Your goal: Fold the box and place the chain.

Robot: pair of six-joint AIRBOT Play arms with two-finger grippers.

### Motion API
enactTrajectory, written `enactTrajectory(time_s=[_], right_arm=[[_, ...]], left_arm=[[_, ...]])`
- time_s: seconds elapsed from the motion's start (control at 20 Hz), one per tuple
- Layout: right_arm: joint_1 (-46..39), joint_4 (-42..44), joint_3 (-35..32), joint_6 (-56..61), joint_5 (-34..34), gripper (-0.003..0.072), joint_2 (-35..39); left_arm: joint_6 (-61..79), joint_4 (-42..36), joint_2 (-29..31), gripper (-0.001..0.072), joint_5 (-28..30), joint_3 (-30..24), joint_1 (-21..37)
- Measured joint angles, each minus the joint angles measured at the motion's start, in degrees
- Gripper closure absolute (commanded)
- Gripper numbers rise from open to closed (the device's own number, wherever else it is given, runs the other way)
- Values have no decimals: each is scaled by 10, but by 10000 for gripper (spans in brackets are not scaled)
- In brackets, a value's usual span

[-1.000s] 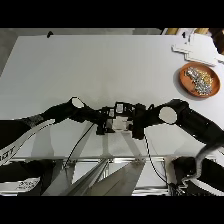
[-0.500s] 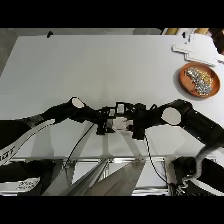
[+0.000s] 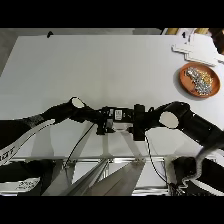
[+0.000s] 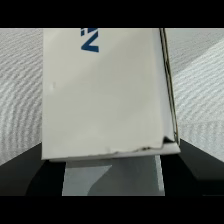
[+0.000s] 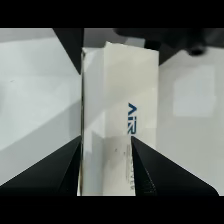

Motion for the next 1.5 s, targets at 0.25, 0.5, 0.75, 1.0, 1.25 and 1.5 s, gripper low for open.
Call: enactTrajectory(time_s=[0.25,0.5,0.75,1.0,1.25,1.5], right_arm=[[9,-26,-3,-1,-12,538,-12],[11,-37,-4,2,-23,542,-17],[11,-40,-4,14,-27,499,-19],[12,-28,-7,16,-7,358,-19],[12,-8,-7,17,7,354,3],[-13,15,-7,18,-1,674,27]], left_arm=[[0,0,0,503,0,0,0],[0,0,0,503,2,0,0],[-1,-1,0,503,2,0,0],[1,1,0,503,0,0,0],[0,0,0,503,-1,0,0],[0,0,0,503,0,0,0]])
